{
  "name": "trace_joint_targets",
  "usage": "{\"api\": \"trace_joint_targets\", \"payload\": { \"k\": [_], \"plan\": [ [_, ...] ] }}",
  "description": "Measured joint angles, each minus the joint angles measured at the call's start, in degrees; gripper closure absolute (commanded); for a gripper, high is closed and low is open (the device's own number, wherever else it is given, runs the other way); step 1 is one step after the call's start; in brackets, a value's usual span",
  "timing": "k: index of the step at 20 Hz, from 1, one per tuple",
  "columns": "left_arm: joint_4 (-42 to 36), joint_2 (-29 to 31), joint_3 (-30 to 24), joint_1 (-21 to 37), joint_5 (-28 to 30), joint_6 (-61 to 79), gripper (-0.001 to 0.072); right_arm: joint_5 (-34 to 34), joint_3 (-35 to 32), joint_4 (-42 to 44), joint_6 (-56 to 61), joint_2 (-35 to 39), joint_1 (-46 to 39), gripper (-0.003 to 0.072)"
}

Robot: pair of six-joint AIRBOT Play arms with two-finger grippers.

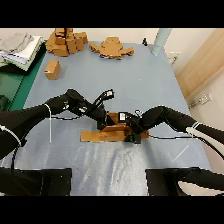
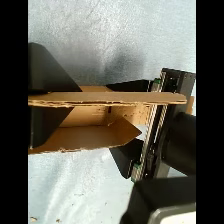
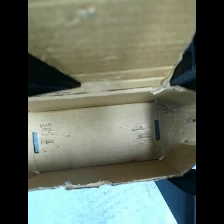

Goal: Fold the box.

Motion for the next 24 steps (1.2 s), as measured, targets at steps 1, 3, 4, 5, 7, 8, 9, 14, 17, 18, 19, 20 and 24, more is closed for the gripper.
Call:
{"api": "trace_joint_targets", "payload": {
  "k": [1,3,4,5,7,8,9,14,17,18,19,20,24],
  "plan": [
    [-0.1,0.0,0.0,0.0,0.0,0.0,0.0695,0.0,0.0,0.0,0.0,0.0,0.0,0.0087],
    [-0.3,0.0,0.0,0.0,0.0,0.0,0.0695,0.0,0.0,0.0,0.0,0.0,0.0,0.0087],
    [-0.3,0.0,0.0,0.0,0.0,0.0,0.0695,0.0,0.0,0.0,0.0,0.0,0.0,0.0087],
    [-0.4,0.0,0.0,0.0,0.0,0.0,0.0695,0.0,0.0,0.0,0.0,0.0,0.0,0.0087],
    [-0.5,0.0,0.0,0.0,0.0,0.0,0.0668,-0.1,0.0,0.0,0.0,0.0,0.0,0.0087],
    [-0.5,0.0,0.0,0.0,0.0,0.0,0.0348,-0.1,0.0,0.0,0.0,0.0,0.0,0.0087],
    [-0.5,0.0,0.0,0.0,0.1,0.0,0.0012,-0.1,0.0,0.0,0.0,0.0,0.0,0.0087],
    [0.0,0.4,0.3,1.0,0.0,-2.7,0.0017,-0.1,0.0,0.0,0.0,0.0,0.0,0.0087],
    [5.9,2.7,1.1,3.8,-0.8,-10.6,0.0018,-0.1,0.0,0.0,0.0,0.0,0.0,0.0087],
    [8.7,3.9,1.3,5.1,-1.4,-14.5,0.0020,-0.1,0.0,0.0,0.0,0.0,0.0,0.0087],
    [11.7,5.1,1.5,6.4,-2.5,-18.8,0.0128,-0.1,0.0,0.0,0.0,0.0,0.0,0.0087],
    [13.8,6.1,1.6,7.6,-3.9,-22.9,0.0487,-0.1,0.0,0.0,0.0,0.0,0.0,0.0087],
    [18.0,8.7,1.7,9.9,-13.7,-37.3,0.0696,-0.1,0.0,0.0,0.0,0.0,0.0,0.0087]
  ]
}}
